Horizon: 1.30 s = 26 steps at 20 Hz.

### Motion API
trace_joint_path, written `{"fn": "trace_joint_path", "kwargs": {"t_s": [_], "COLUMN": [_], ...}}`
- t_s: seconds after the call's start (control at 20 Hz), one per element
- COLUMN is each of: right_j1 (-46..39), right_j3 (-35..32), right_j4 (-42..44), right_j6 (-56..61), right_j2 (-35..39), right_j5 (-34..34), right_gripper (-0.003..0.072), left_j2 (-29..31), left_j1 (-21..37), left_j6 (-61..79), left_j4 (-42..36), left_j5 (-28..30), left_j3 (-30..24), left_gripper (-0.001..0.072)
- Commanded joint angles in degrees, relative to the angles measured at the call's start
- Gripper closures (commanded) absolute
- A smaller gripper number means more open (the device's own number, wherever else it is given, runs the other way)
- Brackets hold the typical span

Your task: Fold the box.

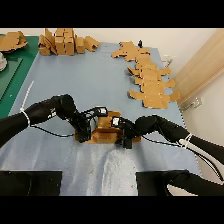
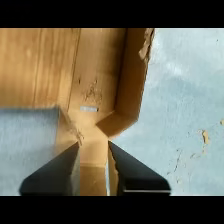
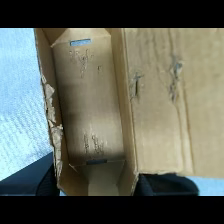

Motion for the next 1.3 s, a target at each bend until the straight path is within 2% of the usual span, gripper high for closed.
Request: {"fn": "trace_joint_path", "kwargs": {"t_s": [0.0,0.15,0.3,0.4,0.5,0.6,0.7,1.0,1.25], "right_j1": [0.0,0.0,0.0,0.0,0.0,0.0,0.0,0.0,0.0], "right_j3": [0.0,0.0,0.0,0.0,0.0,0.0,0.0,0.0,0.0], "right_j4": [0.0,0.0,0.0,0.0,0.0,0.0,0.0,0.0,0.0], "right_j6": [0.0,0.0,0.0,0.0,0.0,0.0,0.0,0.0,0.0], "right_j2": [0.0,0.0,0.0,0.0,0.0,0.0,0.0,0.0,0.0], "right_j5": [-0.1,-0.1,-0.1,-0.1,-0.1,-0.1,-0.2,-0.1,-0.1], "right_gripper": [0.0232,0.0232,0.0232,0.0232,0.0232,0.0232,0.0232,0.0232,0.0232], "left_j2": [0.7,4.0,11.9,17.1,17.5,15.0,13.1,12.8,12.8], "left_j1": [1.5,1.9,3.6,3.3,1.6,-0.2,-1.0,-1.0,-1.0], "left_j6": [-2.3,-2.2,4.0,14.7,24.9,29.0,30.7,29.7,29.7], "left_j4": [6.6,3.0,-6.3,-14.0,-20.0,-20.5,-20.8,-20.5,-20.8], "left_j5": [-4.1,-3.0,9.0,19.1,25.0,24.9,25.1,27.9,27.7], "left_j3": [-0.1,-1.9,-11.0,-18.4,-22.9,-23.3,-22.6,-21.5,-19.9], "left_gripper": [0.0639,0.0688,0.0688,0.0688,0.0686,0.0683,0.0452,0.0447,0.0445]}}
